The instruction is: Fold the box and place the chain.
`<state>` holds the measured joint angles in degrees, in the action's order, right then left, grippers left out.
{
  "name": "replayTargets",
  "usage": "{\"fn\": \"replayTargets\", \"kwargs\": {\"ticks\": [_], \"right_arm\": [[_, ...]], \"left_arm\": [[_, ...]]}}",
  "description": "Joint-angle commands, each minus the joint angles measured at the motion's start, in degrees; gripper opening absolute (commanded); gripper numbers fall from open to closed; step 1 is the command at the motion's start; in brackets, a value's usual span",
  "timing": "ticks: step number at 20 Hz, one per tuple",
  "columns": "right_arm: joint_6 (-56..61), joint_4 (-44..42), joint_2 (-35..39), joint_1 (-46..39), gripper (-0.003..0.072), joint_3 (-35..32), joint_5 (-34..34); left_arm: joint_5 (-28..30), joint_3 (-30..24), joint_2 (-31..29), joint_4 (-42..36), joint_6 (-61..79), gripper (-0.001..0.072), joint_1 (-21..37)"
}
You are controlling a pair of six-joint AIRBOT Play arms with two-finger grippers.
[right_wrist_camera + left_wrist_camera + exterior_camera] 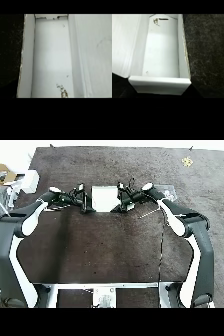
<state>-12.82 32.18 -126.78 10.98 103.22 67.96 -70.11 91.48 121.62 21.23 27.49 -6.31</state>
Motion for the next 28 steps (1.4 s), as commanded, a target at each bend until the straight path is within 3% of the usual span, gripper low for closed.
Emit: {"fn": "replayTargets", "kwargs": {"ticks": [1,9,13,28], "right_arm": [[0.02,-0.02,-0.04,0.02,0.0439,-0.02,0.04],[0.02,-0.02,-0.04,0.02,0.0439,-0.02,0.02],[0.02,-0.02,-0.04,0.02,0.0438,-0.02,0.02],[0.02,-0.02,-0.04,0.02,0.0439,-0.02,0.02]], "left_arm": [[-0.09,0.09,1.27,-1.95,0.28,0.0668,-0.26],[-1.46,4.76,2.91,-1.75,-1.16,0.0668,-1.27],[-1.90,4.76,3.32,1.11,-2.60,0.0669,-1.27],[-1.38,4.76,3.85,-0.63,-1.92,0.0668,-1.27]]}}
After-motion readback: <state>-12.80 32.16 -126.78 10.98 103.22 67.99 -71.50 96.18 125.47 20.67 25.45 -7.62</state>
